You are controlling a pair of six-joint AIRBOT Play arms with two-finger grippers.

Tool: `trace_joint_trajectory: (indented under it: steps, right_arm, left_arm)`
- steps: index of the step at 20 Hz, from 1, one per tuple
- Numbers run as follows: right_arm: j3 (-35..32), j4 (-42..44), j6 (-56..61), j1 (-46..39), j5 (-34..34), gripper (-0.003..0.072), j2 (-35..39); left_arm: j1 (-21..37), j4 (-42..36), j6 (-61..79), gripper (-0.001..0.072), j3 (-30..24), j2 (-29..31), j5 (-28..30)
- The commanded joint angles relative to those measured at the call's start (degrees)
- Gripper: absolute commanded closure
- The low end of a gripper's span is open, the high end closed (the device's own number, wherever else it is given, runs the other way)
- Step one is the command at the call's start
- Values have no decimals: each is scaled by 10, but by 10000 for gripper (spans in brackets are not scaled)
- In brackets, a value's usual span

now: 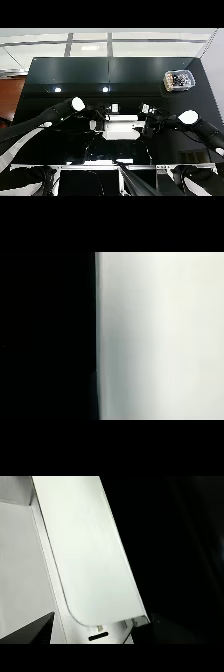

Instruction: Fold the box and place the chain.

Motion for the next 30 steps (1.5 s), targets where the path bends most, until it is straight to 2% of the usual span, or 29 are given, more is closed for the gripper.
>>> trace_joint_trajectory:
  steps: [1, 2, 4, 7, 8, 17, 25, 28, 30]
  right_arm:
    - [1, 50, -78, -9, 9, -21, -35]
    - [3, 17, -74, -16, -10, -21, -32]
    - [10, -57, -26, -36, -4, -21, -21]
    - [9, -194, 67, -37, 103, -21, -10]
    - [6, -221, 93, -30, 118, -20, -10]
    - [-2, -189, 108, 71, 68, -21, -10]
    - [-2, -264, 134, 68, 124, -21, -10]
    - [-2, -227, 135, 68, 113, -20, -10]
    - [-6, -190, 135, 77, 80, -20, -10]
  left_arm:
    - [0, 0, 0, 685, 0, 0, -17]
    - [0, 0, 0, 685, 0, 0, -21]
    - [0, 0, 0, 685, 0, 0, -24]
    - [0, 0, 0, 685, 0, 0, -24]
    - [0, 0, 0, 685, 0, 0, -24]
    - [0, 0, 0, 685, 0, -1, -24]
    - [0, 0, 0, 685, 0, -1, -24]
    - [0, 0, 0, 686, 0, -1, -24]
    - [0, 0, 0, 685, 0, -1, -24]
